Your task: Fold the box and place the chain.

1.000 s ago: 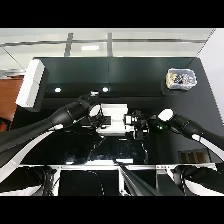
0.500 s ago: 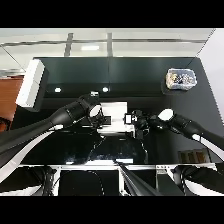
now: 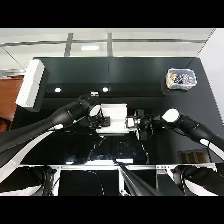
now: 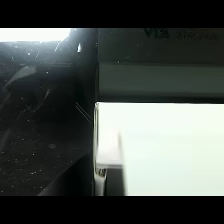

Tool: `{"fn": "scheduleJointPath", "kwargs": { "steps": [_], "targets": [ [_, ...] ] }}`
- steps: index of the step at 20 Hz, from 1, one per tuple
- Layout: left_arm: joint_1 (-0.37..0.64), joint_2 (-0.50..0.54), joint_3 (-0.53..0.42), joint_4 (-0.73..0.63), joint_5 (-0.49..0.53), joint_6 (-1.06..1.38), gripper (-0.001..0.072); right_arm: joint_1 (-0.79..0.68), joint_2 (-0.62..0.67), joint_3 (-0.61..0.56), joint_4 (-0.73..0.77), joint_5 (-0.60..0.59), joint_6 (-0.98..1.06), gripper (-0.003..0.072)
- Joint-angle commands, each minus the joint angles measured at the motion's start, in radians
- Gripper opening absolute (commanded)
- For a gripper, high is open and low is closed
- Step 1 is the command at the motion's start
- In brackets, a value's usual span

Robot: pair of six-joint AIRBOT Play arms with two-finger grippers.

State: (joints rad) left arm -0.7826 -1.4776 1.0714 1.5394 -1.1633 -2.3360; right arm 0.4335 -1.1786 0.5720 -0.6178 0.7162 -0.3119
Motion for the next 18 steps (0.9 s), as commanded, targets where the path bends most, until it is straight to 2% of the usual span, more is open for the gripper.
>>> {"fn": "scheduleJointPath", "kwargs": {
  "steps": [1,2,8,11,16,17,18],
  "targets": [
    [0.000,0.000,0.001,-0.005,0.003,0.006,0.0021,0.000,0.010,0.001,0.017,0.005,0.006,0.0288],
    [0.000,0.000,0.001,-0.005,0.003,0.006,0.0022,0.000,0.008,0.001,0.036,0.004,0.005,0.0242],
    [0.000,0.000,0.001,-0.007,0.004,0.006,0.0022,0.032,-0.047,0.000,0.261,-0.014,0.002,0.0243],
    [0.000,0.000,0.001,-0.008,0.008,0.006,0.0022,0.055,-0.080,0.000,0.270,-0.051,0.002,0.0244],
    [0.000,0.000,0.001,-0.008,0.008,0.005,0.0022,0.055,-0.090,0.000,0.270,-0.050,0.002,0.0244],
    [0.000,0.000,0.001,-0.008,0.008,0.006,0.0022,0.055,-0.091,0.000,0.277,-0.058,0.003,0.0335],
    [0.000,0.000,0.001,-0.008,0.008,0.005,0.0023,0.055,-0.093,0.000,0.295,-0.066,0.003,0.0534]
  ]
}}
